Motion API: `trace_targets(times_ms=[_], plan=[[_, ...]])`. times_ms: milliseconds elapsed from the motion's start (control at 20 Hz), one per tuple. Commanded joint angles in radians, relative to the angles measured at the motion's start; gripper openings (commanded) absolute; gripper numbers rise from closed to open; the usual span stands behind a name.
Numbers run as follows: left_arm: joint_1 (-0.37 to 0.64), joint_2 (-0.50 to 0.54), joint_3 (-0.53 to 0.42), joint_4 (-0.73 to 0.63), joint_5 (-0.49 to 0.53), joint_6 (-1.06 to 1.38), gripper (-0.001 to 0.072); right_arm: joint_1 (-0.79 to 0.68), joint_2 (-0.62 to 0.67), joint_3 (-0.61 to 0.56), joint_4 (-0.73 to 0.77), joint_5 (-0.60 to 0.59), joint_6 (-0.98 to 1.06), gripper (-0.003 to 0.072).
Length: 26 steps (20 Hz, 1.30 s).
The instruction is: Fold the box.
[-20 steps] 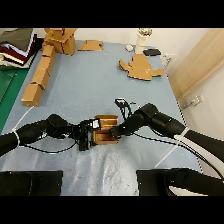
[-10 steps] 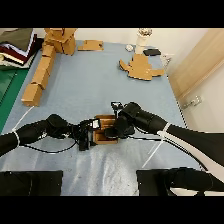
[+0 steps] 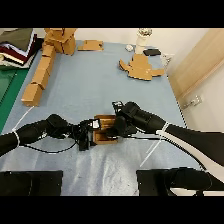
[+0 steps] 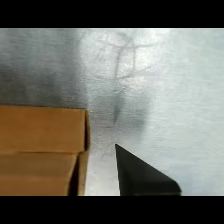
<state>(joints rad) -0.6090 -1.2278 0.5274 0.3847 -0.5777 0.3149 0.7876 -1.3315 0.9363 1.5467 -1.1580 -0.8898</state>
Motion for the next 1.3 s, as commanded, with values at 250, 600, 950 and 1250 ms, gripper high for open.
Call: trace_targets(times_ms=[250, 600, 950, 1250], plan=[[0.0, 0.0, 0.0, -0.003, 0.0, -0.001, 0.0459, 0.0, 0.065, 0.064, 0.024, -0.019, 0.0, 0.0378], [0.0, 0.0, 0.0, -0.003, 0.0, -0.001, 0.0459, 0.0, 0.177, 0.098, 0.024, -0.166, 0.0, 0.0377], [0.0, 0.0, 0.0, -0.003, 0.0, -0.001, 0.0459, -0.166, 0.188, 0.039, -0.074, -0.151, -0.179, 0.0003], [0.0, 0.0, 0.0, -0.003, 0.0, -0.001, 0.0459, -0.665, -0.063, 0.019, 1.033, 0.025, -1.149, 0.0002]])
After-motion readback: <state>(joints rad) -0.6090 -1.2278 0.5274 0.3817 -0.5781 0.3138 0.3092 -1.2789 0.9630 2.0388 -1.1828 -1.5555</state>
